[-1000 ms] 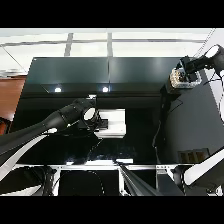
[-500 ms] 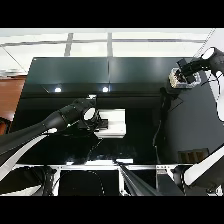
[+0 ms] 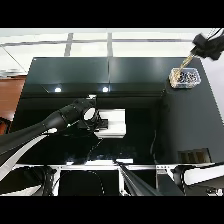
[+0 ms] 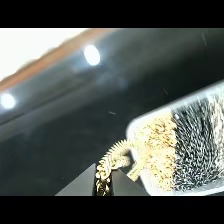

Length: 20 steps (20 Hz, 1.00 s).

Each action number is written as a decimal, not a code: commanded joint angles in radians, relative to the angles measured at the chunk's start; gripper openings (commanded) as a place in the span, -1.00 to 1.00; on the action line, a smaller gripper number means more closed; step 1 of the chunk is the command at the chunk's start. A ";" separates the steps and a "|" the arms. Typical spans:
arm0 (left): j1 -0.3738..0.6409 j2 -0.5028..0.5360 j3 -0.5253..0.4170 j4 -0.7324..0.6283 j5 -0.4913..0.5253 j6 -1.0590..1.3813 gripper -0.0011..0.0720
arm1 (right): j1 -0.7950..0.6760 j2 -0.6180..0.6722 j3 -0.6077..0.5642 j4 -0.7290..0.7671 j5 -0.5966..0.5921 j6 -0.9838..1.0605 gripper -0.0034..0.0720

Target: Fold the box and place the chain.

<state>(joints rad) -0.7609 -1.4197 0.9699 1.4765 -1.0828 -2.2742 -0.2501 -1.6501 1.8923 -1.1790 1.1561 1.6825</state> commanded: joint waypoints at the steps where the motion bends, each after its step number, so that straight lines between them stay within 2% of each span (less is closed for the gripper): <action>1: 0.000 0.000 0.001 0.000 0.000 0.000 -0.89 | 0.003 0.196 0.003 0.053 0.020 -0.144 -0.89; 4: 0.000 0.000 0.001 0.000 0.000 0.000 -0.89 | 0.003 0.338 0.003 0.106 0.060 -0.173 -0.89; 8: 0.000 0.000 0.001 0.000 0.001 0.000 -0.89 | 0.003 0.474 0.003 0.285 0.202 -0.225 -0.89; 10: 0.000 0.000 0.001 0.000 0.000 0.000 -0.89 | 0.003 0.533 0.003 0.390 0.208 -0.240 -0.89; 13: 0.000 0.000 0.001 0.000 0.000 0.000 -0.89 | 0.003 0.578 0.003 0.551 0.187 -0.264 -0.89; 15: 0.000 0.000 0.001 0.000 0.000 0.000 -0.89 | 0.003 0.582 0.003 0.631 0.216 -0.270 -0.89; 18: 0.000 0.000 0.001 0.000 0.000 0.000 -0.89 | 0.062 0.582 -0.007 0.602 0.294 -0.272 -0.89; 20: 0.000 0.000 0.001 0.000 0.000 0.000 -0.89 | 0.142 0.582 -0.055 0.597 0.353 -0.275 -0.89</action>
<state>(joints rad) -0.7609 -1.4200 0.9699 1.4765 -1.0828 -2.2742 -0.1810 -1.0748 1.8736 -0.6075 1.4258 1.4162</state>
